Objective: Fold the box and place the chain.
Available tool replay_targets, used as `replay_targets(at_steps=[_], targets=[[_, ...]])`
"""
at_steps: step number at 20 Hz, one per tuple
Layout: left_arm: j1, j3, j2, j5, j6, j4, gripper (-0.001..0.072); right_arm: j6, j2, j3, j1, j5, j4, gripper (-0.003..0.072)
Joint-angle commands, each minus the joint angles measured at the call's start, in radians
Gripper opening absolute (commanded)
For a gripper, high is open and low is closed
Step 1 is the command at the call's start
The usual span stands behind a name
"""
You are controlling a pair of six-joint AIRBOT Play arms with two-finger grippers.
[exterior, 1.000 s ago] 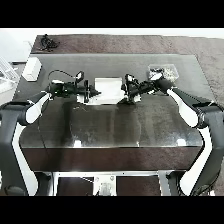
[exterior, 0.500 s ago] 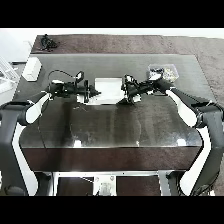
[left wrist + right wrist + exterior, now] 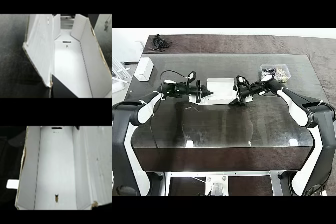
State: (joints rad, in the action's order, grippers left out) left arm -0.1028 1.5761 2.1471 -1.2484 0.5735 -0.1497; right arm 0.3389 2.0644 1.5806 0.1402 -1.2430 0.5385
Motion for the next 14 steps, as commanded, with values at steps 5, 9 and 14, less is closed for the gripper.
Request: replay_targets(at_steps=[5,9,14], targets=[[0.0,0.0,0.0,0.0,0.0,0.0,0.002,0.006,0.002,0.005,-0.016,-0.049,-0.021,0.0691],[0.0,0.0,0.0,0.0,0.0,0.0,0.0021,0.005,0.002,0.017,-0.032,-0.06,-0.035,0.0695],[0.0,0.0,0.0,0.0,0.001,0.0,0.0021,0.006,0.002,0.02,-0.029,-0.059,-0.041,0.0695]])
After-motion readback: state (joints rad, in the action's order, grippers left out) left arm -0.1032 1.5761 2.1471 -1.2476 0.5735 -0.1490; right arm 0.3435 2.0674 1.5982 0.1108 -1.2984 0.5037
